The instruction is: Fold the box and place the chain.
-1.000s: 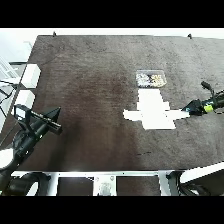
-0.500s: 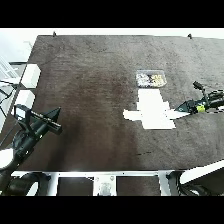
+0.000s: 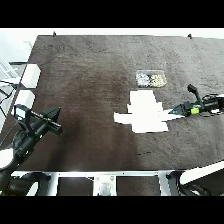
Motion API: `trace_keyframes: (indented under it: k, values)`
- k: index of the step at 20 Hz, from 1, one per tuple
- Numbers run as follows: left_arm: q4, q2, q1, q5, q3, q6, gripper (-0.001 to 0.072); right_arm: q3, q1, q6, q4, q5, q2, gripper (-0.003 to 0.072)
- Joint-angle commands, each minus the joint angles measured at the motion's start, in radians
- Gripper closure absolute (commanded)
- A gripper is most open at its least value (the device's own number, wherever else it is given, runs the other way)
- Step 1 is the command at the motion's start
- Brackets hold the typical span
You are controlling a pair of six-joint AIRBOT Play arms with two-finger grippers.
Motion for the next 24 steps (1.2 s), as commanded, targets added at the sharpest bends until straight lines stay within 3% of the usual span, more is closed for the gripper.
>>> trace_keyframes:
  k: [1,7,12,24]
  values:
    - [0.000,0.001,0.000,0.000,0.000,0.000,0.0685,-0.107,0.119,0.001,0.135,-0.106,0.052,0.0675]
    - [0.000,0.001,0.000,0.000,0.000,0.000,0.0685,-0.153,0.444,0.082,0.272,-0.335,0.070,0.0676]
    - [0.000,0.001,0.000,0.002,0.000,0.000,0.0685,-0.147,0.541,0.142,0.272,-0.509,0.070,0.0675]
    - [0.000,0.001,0.000,0.001,0.000,0.004,0.0682,-0.148,0.547,0.183,0.210,-0.512,0.142,0.0676]
